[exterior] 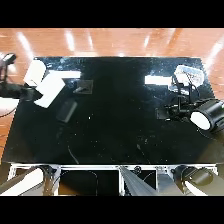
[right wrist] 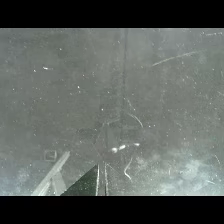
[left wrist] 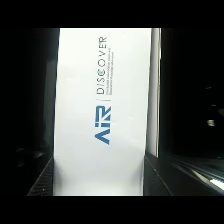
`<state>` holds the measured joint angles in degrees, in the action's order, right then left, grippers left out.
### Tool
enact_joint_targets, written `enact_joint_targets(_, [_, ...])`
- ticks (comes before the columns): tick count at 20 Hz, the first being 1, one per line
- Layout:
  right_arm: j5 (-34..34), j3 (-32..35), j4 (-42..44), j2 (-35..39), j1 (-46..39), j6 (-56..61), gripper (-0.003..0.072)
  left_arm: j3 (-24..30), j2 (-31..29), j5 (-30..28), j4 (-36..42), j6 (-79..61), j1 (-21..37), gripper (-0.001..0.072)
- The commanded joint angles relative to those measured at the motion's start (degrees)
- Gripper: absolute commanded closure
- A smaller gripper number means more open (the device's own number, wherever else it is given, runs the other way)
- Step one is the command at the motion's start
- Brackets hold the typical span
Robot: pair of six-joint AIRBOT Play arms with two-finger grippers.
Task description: Fold the box and place the chain.
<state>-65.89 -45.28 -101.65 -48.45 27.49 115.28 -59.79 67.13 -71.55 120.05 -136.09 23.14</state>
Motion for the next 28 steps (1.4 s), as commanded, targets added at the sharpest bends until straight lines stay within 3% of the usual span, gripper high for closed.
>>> enact_joint_targets(1, [0.61, 0.00, 0.00, -0.04, 0.02, -0.02, 0.0616, 0.15, -0.09, -0.07, -3.21, 2.97, 10.71, 0.0691])
enact_joint_targets(6, [0.63, 0.00, -0.68, -0.04, 0.00, 0.00, 0.0617, 0.15, 2.75, 2.43, -4.74, -1.14, 17.77, 0.0691])
enact_joint_targets(12, [-0.07, 0.00, 0.44, -0.04, 0.02, 0.02, 0.0617, -0.70, 9.88, 10.80, -5.64, -1.31, 17.62, 0.0690])
enact_joint_targets(19, [-0.07, 0.00, 1.88, -0.04, 0.02, 0.02, 0.0617, -4.87, 16.00, 11.93, -3.67, -1.27, 17.51, 0.0687])
enact_joint_targets(20, [-0.04, 0.00, 2.21, -0.04, 0.02, 0.02, 0.0617, -4.96, 16.06, 12.07, -3.58, -1.05, 17.49, 0.0603])
enact_joint_targets(21, [-0.04, 0.00, 2.21, -0.04, 0.02, 0.02, 0.0617, -4.96, 16.06, 12.07, -3.78, -1.07, 17.22, 0.0255])
enact_joint_targets(22, [-0.04, 0.00, 2.19, -0.04, 0.02, 0.02, 0.0617, -4.96, 16.06, 12.00, -3.98, -1.03, 17.03, 0.0078])
enact_joint_targets(28, [-0.11, 0.00, 2.84, -0.04, 0.02, 0.00, 0.0617, -5.29, 16.04, 11.67, -5.84, -0.98, 15.91, 0.0073])
